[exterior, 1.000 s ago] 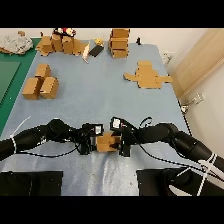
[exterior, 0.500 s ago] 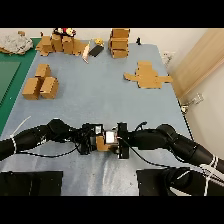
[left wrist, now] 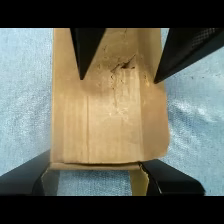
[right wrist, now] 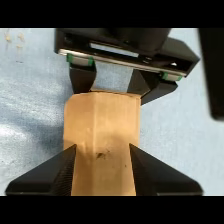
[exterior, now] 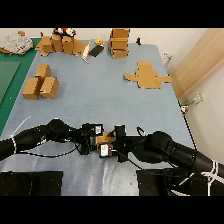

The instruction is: Fold the box.

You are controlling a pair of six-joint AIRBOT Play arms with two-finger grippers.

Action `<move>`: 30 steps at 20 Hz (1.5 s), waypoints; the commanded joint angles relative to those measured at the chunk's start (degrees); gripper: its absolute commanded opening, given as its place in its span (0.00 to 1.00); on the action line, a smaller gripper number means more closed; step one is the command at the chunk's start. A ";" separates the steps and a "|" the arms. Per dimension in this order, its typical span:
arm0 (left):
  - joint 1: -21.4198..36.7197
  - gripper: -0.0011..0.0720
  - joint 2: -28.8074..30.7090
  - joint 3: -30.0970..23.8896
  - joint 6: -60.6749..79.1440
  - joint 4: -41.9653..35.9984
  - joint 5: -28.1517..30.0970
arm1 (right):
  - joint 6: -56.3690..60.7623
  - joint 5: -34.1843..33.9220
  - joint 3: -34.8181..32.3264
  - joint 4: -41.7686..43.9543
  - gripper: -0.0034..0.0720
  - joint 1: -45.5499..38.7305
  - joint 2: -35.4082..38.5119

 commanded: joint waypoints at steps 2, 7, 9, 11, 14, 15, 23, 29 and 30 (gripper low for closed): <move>0.02 0.52 -0.02 0.00 0.02 0.02 0.02 | 11.76 2.12 -1.60 -14.03 0.74 3.91 0.96; 0.02 0.52 -0.02 0.00 0.02 0.02 0.02 | 12.46 4.44 -1.86 -16.33 0.73 3.96 0.98; 0.02 0.52 -0.02 0.00 0.02 0.02 0.02 | 12.41 4.39 -1.86 -15.08 0.73 3.98 0.98; 0.02 0.52 -0.02 0.00 0.02 0.02 0.02 | 12.44 3.78 -1.86 -14.32 0.73 5.68 1.11; 0.02 0.52 -0.02 0.00 0.02 0.00 0.02 | 12.76 3.26 -1.92 -14.23 0.73 7.17 1.01; 0.02 0.52 -0.02 0.00 0.02 0.02 0.02 | 13.46 2.38 -1.95 -14.40 0.73 7.15 0.81; 0.02 0.52 -0.02 0.00 0.02 0.02 0.02 | 19.52 2.99 -2.86 -24.74 0.73 7.13 0.39; 0.02 0.52 -0.02 0.00 0.00 0.02 0.02 | 19.50 3.19 -2.69 -26.56 0.71 7.17 0.72; 0.02 0.52 -0.02 0.00 0.02 0.02 0.02 | 19.50 3.19 -2.49 -26.53 0.71 7.23 1.07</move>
